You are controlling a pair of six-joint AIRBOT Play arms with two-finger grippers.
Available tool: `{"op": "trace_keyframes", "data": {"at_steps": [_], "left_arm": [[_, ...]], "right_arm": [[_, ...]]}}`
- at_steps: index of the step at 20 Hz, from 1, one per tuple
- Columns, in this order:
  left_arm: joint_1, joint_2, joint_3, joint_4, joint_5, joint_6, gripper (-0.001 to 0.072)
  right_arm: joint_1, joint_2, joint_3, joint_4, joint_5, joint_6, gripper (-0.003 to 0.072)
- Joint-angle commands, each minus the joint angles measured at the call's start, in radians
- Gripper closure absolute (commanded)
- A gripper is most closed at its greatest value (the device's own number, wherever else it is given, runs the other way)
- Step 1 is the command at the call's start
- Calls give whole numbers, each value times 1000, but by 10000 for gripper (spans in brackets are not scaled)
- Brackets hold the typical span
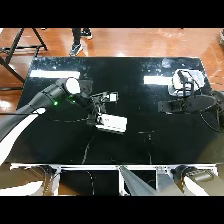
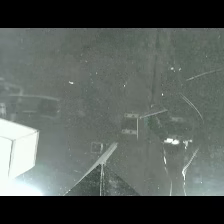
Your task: Fold the box and place the chain.
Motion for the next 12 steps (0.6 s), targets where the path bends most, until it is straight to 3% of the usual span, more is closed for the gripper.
{"op": "trace_keyframes", "data": {"at_steps": [1,12], "left_arm": [[-29,40,-6,50,34,-64,59],[-54,47,-51,72,107,-80,59]], "right_arm": [[0,0,1,1,15,0,671],[0,0,1,1,3,0,671]]}}
